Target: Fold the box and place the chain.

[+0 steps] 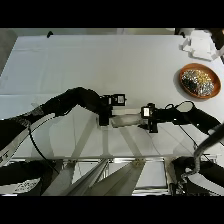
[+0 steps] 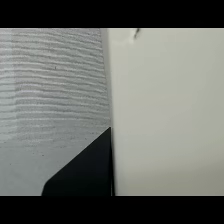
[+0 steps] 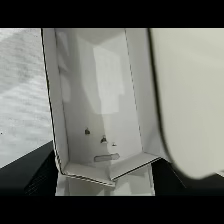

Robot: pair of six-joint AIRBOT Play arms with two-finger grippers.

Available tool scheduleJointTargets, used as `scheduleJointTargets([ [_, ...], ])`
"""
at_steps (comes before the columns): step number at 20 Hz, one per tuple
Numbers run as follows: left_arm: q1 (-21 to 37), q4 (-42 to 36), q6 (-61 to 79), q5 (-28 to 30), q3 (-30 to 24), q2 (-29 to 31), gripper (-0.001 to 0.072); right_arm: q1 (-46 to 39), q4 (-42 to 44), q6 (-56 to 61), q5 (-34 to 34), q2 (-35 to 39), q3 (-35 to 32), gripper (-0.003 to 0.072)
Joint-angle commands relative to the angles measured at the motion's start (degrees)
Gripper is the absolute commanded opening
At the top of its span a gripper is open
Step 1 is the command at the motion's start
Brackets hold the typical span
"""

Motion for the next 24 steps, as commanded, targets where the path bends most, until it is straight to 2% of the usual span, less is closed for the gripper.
scheduleJointTargets([
  [1,0.00,0.00,0.00,0.04,0.02,-0.02,0.0010,0.70,-0.44,0.17,0.59,-0.04,0.02,0.0492],
  [11,0.00,0.00,0.00,0.04,0.02,-0.02,0.0010,2.32,-0.92,4.04,0.76,-0.02,-0.90,0.0492],
  [13,0.00,0.00,0.02,0.04,0.02,-0.02,0.0010,2.32,-2.89,4.07,1.31,-0.02,-1.14,0.0434],
  [24,0.00,0.00,0.02,0.04,0.02,-0.02,0.0010,2.32,-3.08,4.04,0.79,-0.04,-1.14,0.0395],
])
